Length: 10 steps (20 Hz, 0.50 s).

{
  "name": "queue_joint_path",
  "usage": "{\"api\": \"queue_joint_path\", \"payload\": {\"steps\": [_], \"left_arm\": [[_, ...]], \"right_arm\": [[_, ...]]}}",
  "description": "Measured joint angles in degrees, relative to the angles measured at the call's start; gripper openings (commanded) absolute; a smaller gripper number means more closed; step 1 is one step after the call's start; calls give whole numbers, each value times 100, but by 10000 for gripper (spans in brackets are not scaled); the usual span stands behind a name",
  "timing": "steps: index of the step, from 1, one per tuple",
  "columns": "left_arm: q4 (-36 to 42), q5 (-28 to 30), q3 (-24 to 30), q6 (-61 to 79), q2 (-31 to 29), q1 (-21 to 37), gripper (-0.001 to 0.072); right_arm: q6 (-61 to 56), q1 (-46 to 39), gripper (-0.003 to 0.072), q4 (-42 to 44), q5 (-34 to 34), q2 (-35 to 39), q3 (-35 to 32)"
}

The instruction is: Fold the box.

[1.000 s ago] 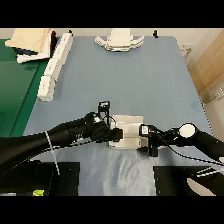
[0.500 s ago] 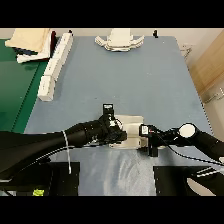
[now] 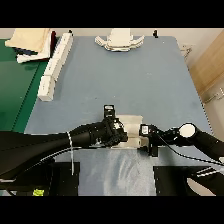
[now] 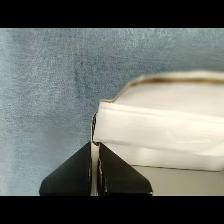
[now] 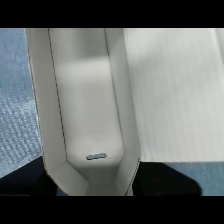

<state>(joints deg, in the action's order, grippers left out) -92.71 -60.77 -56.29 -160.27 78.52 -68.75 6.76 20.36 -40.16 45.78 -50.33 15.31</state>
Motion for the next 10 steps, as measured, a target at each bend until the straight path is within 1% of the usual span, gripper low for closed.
{"api": "queue_joint_path", "payload": {"steps": [2,3,4,5,10], "left_arm": [[-2,0,-2,-33,4,-11,15],[-2,0,-2,-46,4,-13,103],[-2,0,-2,-70,4,-28,427],[15,13,-9,-72,9,-24,575],[11,-251,-114,-2,-63,-22,583]], "right_arm": [[0,0,578,0,2,0,0],[0,0,578,2,4,0,0],[-7,0,578,4,11,0,0],[-11,2,578,7,46,0,0],[-9,2,578,7,44,0,0]]}}
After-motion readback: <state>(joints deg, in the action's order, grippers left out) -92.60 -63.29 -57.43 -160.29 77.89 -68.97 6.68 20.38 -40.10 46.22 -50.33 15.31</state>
